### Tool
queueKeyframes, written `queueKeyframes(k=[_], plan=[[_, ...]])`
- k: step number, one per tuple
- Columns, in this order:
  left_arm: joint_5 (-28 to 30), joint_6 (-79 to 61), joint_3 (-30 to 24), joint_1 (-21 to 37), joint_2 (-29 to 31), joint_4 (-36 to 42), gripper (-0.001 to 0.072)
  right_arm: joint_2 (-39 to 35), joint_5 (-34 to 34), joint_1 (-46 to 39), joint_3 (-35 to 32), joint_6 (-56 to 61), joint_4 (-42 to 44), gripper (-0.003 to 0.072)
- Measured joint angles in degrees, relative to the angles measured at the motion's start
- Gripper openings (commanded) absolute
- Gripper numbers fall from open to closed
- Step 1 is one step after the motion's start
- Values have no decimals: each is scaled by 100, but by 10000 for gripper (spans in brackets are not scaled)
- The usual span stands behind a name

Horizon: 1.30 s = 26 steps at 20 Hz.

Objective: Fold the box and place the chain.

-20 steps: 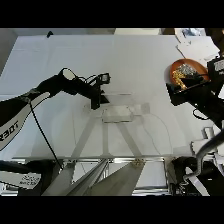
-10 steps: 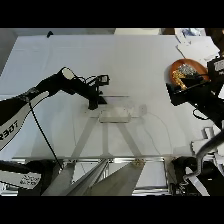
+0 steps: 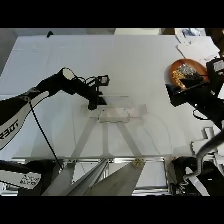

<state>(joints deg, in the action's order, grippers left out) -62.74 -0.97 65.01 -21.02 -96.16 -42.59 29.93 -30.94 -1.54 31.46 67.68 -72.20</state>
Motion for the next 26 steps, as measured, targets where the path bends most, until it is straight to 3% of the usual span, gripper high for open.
queueKeyframes(k=[6,12,14,16,20,26], plan=[[20,-4,4,-7,-20,-57,12,0,-328,0,0,-505,160,574],[28,-4,4,-9,-20,-81,12,0,-1419,0,13,-2258,1001,580],[31,-4,4,-9,-20,-85,12,0,-1897,0,13,-2962,1353,669],[31,-4,4,-9,-20,-87,12,0,-2214,0,13,-3770,1742,689],[33,-7,2,-11,-20,-90,12,42,-2610,4,13,-5084,2240,696],[33,-7,2,-11,-20,-92,12,457,-2894,516,11,-5818,2450,695]])
